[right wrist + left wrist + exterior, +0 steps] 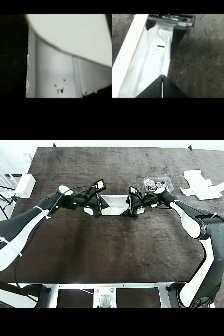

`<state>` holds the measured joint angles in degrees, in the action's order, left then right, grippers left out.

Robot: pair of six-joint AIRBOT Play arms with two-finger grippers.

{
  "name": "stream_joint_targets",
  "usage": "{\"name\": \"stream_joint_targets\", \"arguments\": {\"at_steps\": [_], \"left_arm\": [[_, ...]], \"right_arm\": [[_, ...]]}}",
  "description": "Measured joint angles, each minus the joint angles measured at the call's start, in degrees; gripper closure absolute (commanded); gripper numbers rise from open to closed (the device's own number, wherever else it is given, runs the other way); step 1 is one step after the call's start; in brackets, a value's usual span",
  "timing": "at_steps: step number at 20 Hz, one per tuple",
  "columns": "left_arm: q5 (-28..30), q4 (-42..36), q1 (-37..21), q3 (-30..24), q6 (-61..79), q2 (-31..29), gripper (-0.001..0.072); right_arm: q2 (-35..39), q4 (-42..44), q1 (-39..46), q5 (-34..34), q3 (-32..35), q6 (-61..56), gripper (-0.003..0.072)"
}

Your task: Fold the box and place the chain.

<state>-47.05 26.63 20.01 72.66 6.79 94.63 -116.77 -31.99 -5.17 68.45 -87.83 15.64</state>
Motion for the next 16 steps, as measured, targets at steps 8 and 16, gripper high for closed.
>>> {"name": "stream_joint_targets", "arguments": {"at_steps": [8, 16], "left_arm": [[1.8, -1.2, -3.0, 8.0, 2.1, 5.9, 0.0692], [2.6, -1.4, -3.6, 12.0, 1.5, 11.6, 0.0692]], "right_arm": [[0.0, 0.0, 0.0, 0.0, 0.0, 0.0, 0.0184], [0.0, 0.0, 0.0, 0.0, 0.0, 0.0, 0.0184]]}}
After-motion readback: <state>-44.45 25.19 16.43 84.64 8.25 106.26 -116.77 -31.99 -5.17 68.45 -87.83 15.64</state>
